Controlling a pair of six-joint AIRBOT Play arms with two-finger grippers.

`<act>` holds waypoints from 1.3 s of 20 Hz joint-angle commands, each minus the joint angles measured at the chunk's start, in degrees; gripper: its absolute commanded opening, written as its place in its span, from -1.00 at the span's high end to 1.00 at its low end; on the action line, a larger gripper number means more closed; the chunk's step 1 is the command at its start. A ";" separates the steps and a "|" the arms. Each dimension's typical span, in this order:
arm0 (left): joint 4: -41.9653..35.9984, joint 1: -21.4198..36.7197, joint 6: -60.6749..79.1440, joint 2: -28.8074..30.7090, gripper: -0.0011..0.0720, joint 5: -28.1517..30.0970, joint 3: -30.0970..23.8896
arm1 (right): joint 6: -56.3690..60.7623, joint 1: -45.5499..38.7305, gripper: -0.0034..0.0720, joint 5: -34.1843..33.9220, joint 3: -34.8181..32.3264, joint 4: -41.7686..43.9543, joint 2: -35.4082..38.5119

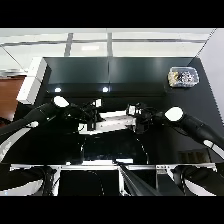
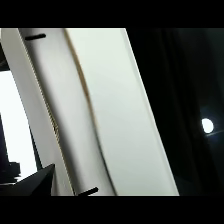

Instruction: Fold the box and place the chain.

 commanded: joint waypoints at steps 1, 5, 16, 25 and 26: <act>-0.17 -0.04 0.00 -0.02 0.91 -0.04 0.00 | -6.08 -0.70 -0.98 6.99 1.27 3.41 -3.32; -0.15 0.00 0.02 -0.02 0.91 -0.04 0.00 | -6.03 -0.70 -0.98 8.96 -0.04 1.49 -3.50; -0.15 -0.02 0.02 -0.02 0.91 -0.02 0.00 | -6.84 -0.70 -0.98 1.57 -2.75 0.50 -5.35; -0.15 -0.02 0.00 -0.02 0.90 -0.02 0.00 | -6.34 -0.70 -0.98 2.21 -2.75 0.57 -6.56; -0.15 -0.02 0.00 -0.02 0.91 -0.02 0.00 | -6.05 -0.70 -0.98 1.92 -2.75 0.63 -6.56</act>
